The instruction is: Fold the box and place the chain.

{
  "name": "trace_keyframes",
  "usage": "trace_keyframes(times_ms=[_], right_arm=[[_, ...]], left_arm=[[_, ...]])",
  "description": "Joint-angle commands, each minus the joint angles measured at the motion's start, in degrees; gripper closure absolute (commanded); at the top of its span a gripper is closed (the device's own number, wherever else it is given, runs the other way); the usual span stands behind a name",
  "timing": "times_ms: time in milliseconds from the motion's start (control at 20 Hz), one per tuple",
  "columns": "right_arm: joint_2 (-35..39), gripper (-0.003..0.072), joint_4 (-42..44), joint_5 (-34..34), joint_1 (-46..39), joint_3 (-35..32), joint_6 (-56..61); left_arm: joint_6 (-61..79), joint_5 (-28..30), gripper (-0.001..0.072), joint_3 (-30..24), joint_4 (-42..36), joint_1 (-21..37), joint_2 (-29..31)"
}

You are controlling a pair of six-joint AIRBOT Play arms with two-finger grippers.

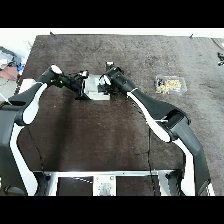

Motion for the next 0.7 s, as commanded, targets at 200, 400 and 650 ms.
trace_keyframes(times_ms=[200, 400, 650], right_arm=[[2.9, 0.0397, -1.0, -0.1, -0.2, 0.0, 0.5], [2.9, 0.0298, -0.9, -0.2, -0.3, 0.0, 0.3], [3.0, 0.0299, 1.8, 0.5, -1.6, 0.0, -4.2]], left_arm=[[-0.2, -0.1, 0.0244, 0.0, 0.0, 0.0, 0.0], [-0.2, -0.1, 0.0244, 0.0, 0.0, 0.0, 0.0], [-0.4, -0.1, 0.0244, 0.0, 0.0, 0.1, 0.0]])
